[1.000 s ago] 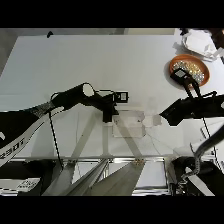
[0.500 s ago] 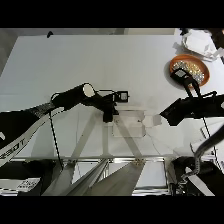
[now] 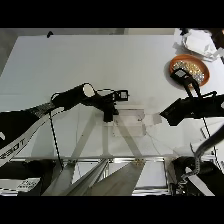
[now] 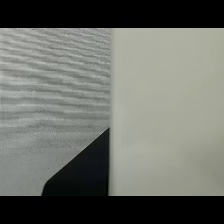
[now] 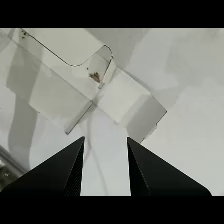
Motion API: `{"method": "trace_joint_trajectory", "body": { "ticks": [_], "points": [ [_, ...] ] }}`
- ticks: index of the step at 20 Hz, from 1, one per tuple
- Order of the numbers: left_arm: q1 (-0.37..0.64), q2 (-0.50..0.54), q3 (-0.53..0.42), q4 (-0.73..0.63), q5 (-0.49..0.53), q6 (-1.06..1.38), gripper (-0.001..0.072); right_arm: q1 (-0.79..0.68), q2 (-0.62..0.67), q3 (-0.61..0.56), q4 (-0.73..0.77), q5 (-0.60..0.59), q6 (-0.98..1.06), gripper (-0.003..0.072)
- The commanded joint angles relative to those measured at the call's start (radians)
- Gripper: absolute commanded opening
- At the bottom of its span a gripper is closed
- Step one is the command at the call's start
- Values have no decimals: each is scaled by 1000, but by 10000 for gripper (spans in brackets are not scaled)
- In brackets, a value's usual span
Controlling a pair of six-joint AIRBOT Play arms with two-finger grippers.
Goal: Fold the box and place the chain.
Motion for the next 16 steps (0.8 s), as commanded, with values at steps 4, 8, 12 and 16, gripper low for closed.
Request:
{"method": "trace_joint_trajectory", "body": {
  "ticks": [4, 8, 12, 16],
  "points": [
    [0, -5, 1, 0, 0, -3, 12, 1, 1, 1, 0, 2, 0, 299],
    [0, -5, 1, 0, 1, -2, 12, 1, 1, 1, 0, 3, 1, 300],
    [0, -5, 1, 0, 0, -2, 12, 1, 1, 0, 1, 112, -79, 370],
    [0, -5, 1, 0, 0, -2, 12, 1, 0, -13, 3, 154, -210, 159]
  ]
}}
